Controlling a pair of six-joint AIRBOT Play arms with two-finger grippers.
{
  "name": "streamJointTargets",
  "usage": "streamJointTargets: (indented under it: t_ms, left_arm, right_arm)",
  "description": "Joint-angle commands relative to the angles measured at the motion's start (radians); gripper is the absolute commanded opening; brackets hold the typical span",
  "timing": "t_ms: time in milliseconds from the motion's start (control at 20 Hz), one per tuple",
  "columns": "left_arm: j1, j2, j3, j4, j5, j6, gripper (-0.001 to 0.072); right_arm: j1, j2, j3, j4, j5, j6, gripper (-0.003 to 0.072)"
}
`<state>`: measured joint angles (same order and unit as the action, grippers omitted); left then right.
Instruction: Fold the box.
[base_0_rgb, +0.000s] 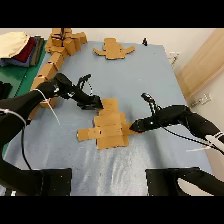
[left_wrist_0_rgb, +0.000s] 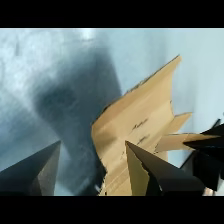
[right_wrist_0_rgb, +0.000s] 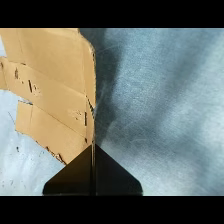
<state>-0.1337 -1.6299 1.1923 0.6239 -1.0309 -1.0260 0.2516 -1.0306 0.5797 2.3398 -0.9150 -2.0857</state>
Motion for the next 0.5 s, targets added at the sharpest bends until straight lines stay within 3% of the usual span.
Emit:
streamJointTargets:
  t_ms: [0,300,400,450]
  left_arm:
    - [0.000,-0.082,0.023,-0.155,-0.050,0.148,0.0607]
    - [-0.002,-0.102,0.035,-0.233,-0.266,0.283,0.0580]
    - [-0.002,-0.102,0.035,-0.231,-0.288,0.302,0.0578]
    - [-0.002,-0.102,0.035,-0.235,-0.278,0.306,0.0536]
  right_arm:
    - [0.005,0.016,-0.006,-0.001,-0.001,0.002,0.0003]
    - [0.005,0.016,-0.006,-0.003,-0.001,0.002,0.0003]
    - [0.005,0.016,-0.006,-0.003,-0.001,0.002,0.0003]
    - [0.005,0.016,-0.006,-0.003,-0.001,0.002,0.0003]
